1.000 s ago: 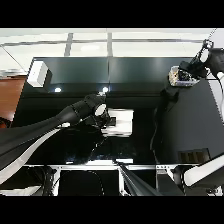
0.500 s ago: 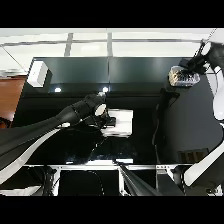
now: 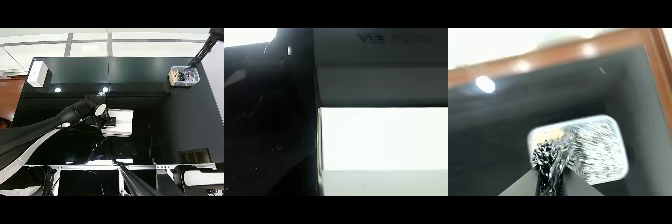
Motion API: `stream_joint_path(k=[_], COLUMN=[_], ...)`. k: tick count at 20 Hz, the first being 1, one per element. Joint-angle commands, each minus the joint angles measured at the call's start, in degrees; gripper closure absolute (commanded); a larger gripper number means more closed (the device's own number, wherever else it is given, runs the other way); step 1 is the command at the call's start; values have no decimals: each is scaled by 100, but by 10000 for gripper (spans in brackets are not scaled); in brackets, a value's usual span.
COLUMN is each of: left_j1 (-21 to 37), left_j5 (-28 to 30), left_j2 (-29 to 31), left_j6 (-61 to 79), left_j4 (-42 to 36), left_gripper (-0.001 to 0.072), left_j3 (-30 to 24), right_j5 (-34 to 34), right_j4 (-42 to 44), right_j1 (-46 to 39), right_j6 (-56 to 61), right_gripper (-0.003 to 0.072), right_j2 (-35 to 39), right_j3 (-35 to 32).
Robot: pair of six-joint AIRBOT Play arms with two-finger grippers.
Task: Fold the box and place the chain.
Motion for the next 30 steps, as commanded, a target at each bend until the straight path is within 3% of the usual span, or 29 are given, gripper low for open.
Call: stream_joint_path(k=[1,5,8,14,21,30], left_j1=[2,2,2,2,2,2], left_j5=[146,129,57,48,42,44], left_j2=[-2,-2,-2,-2,-2,-2], left_j6=[0,0,2,2,0,0], left_j4=[-2,-2,-2,0,-4,-4], left_gripper=[683,682,682,683,682,682], left_j3=[2,2,2,2,2,2], right_j5=[293,1080,1443,2201,2120,776], right_j4=[1263,1794,2404,2485,2771,3698], right_j1=[4,4,74,1226,2013,2420], right_j6=[-313,-310,-310,-299,-101,-70], right_gripper=[676,676,675,674,675,675], right_j2=[1150,2046,2597,2857,2859,2857], right_j3=[4,-133,-664,-1158,-1158,-1158])
